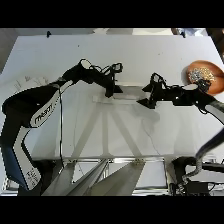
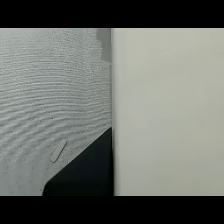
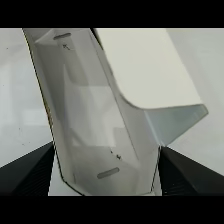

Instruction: Fold the box and place the chain.

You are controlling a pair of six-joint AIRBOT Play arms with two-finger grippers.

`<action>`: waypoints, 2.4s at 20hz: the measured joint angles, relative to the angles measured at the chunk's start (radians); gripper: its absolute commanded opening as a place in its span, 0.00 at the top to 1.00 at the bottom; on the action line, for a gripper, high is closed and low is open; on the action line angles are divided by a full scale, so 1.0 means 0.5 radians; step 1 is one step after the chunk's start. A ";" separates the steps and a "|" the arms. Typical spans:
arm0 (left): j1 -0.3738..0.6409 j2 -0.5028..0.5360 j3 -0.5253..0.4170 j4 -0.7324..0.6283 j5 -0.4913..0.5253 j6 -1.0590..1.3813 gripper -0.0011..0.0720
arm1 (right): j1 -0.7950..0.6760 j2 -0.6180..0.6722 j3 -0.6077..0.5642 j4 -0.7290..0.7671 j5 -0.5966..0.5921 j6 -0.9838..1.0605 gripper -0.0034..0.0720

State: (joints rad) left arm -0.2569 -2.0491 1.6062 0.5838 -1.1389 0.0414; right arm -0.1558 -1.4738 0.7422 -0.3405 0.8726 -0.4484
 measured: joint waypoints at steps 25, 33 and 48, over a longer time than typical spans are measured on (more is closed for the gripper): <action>-0.001 0.000 0.000 0.001 -0.002 -0.001 0.98 | 0.057 -0.229 0.076 -0.082 0.151 -0.038 0.01; -0.001 0.000 0.000 0.000 0.001 -0.001 0.98 | 0.062 -0.229 0.077 -0.094 0.155 -0.032 0.02; -0.001 0.000 -0.001 0.000 0.001 -0.002 0.98 | 0.062 -0.231 0.076 -0.076 0.159 -0.040 0.23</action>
State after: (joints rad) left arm -0.2573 -2.0491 1.6058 0.5838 -1.1385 0.0406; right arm -0.1249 -1.5894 0.7803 -0.3782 0.9520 -0.4686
